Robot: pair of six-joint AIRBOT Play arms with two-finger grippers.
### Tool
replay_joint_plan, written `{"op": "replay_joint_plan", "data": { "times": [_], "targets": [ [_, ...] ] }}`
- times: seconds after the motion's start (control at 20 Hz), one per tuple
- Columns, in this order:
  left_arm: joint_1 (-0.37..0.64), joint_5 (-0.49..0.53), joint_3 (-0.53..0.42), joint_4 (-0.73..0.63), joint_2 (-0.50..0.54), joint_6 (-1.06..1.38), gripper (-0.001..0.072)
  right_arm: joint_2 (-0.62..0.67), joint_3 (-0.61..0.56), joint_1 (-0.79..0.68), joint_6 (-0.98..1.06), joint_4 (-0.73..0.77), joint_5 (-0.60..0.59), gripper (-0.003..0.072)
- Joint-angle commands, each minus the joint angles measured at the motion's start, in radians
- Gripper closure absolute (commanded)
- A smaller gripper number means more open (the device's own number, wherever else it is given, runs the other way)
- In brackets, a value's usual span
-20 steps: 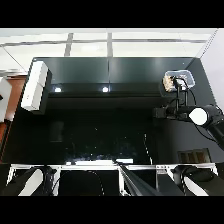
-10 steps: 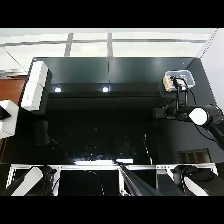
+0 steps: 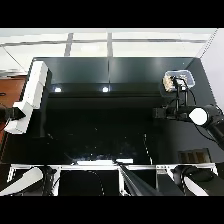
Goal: Fold the box and place the chain.
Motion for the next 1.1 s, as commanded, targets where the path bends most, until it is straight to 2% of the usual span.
{"op": "replay_joint_plan", "data": {
  "times": [0.0,0.2,0.3,0.4,0.45,0.5,0.55,0.75,0.9,0.95,1.0,1.05],
  "targets": [
    [-0.02,0.048,-0.003,-0.005,-0.045,0.021,0.0607,0.0,-0.001,0.0,0.001,0.007,0.002,0.0672],
    [-0.02,0.064,-0.003,-0.008,-0.064,0.0,0.0599,0.0,-0.001,0.0,0.001,0.008,0.002,0.0672],
    [-0.022,0.068,-0.003,-0.013,-0.064,-0.008,0.0499,0.0,-0.001,0.0,0.001,0.008,0.002,0.0672],
    [-0.031,0.06,-0.003,-0.014,-0.064,-0.01,0.0452,0.0,-0.001,0.0,0.001,0.008,0.002,0.0672],
    [-0.036,0.061,-0.003,-0.011,-0.064,-0.014,0.0296,0.0,-0.001,0.0,0.001,0.007,0.002,0.0672],
    [-0.047,0.068,-0.003,-0.005,-0.063,-0.034,0.0022,0.0,-0.001,0.0,0.001,0.007,0.002,0.0672],
    [-0.057,0.079,0.002,0.008,-0.061,-0.066,-0.0011,0.0,-0.001,0.0,0.001,0.007,0.002,0.0672],
    [-0.104,0.066,0.103,0.03,-0.024,-0.167,-0.0011,0.0,-0.001,0.0,0.001,0.007,-0.006,0.0672],
    [-0.166,0.0,0.272,0.022,-0.004,-0.271,-0.0002,0.0,-0.001,0.0,0.001,0.007,-0.03,0.0672],
    [-0.191,-0.033,0.34,0.023,-0.004,-0.296,0.0025,0.0,-0.001,0.0,0.001,0.007,-0.032,0.0672],
    [-0.21,-0.063,0.404,0.023,-0.004,-0.337,0.0129,0.0,-0.001,0.0,0.0,0.006,-0.023,0.0672],
    [-0.225,-0.105,0.472,0.021,-0.002,-0.403,0.0413,0.0,-0.001,0.0,-0.008,0.004,-0.004,0.0672]
  ]
}}
